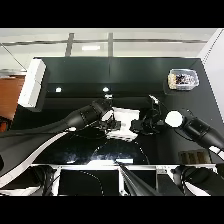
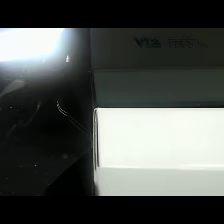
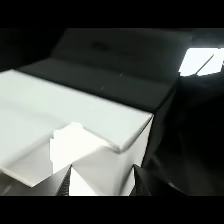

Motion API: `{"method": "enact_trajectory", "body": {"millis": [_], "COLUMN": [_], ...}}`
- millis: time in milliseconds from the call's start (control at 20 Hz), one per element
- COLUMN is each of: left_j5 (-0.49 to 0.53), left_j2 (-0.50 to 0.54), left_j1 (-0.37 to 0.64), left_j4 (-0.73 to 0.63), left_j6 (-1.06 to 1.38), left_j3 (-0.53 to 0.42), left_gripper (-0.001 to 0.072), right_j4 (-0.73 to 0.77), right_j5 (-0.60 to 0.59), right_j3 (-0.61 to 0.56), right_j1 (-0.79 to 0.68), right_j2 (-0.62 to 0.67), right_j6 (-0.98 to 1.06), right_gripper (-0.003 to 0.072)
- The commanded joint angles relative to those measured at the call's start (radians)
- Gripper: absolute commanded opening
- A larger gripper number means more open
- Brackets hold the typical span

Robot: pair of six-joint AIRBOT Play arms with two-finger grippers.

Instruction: Fold the box and place the chain.

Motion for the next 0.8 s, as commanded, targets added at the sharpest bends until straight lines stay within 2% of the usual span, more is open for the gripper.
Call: {"method": "enact_trajectory", "body": {"millis": [0, 100, 150, 200, 250, 550, 600, 750], "left_j5": [0.0, 0.0, 0.0, 0.0, 0.001, 0.001, 0.001, 0.002], "left_j2": [-0.001, -0.001, -0.001, -0.001, -0.001, -0.001, -0.001, -0.001], "left_j1": [0.0, 0.0, 0.0, 0.0, 0.0, 0.0, 0.0, 0.0], "left_j4": [0.0, 0.0, 0.0, 0.0, 0.0, 0.0, 0.0, 0.0], "left_j6": [0.001, 0.001, 0.001, 0.001, 0.001, 0.001, 0.001, 0.001], "left_j3": [0.0, 0.0, 0.0, 0.0, 0.0, 0.0, 0.0, 0.0], "left_gripper": [0.0031, 0.0031, 0.003, 0.003, 0.0031, 0.0031, 0.003, 0.0031], "right_j4": [-0.196, -0.278, -0.317, -0.349, -0.369, -0.37, -0.37, -0.357], "right_j5": [0.054, 0.109, 0.143, 0.174, 0.196, 0.235, 0.243, 0.246], "right_j3": [0.059, 0.102, 0.127, 0.148, 0.167, 0.219, 0.219, 0.219], "right_j1": [0.071, 0.105, 0.124, 0.142, 0.155, 0.175, 0.175, 0.175], "right_j2": [-0.045, -0.089, -0.112, -0.131, -0.149, -0.183, -0.185, -0.187], "right_j6": [0.169, 0.222, 0.248, 0.285, 0.323, 0.446, 0.447, 0.46], "right_gripper": [0.0432, 0.0427, 0.0403, 0.0347, 0.0345, 0.0296, 0.0215, 0.0198]}}
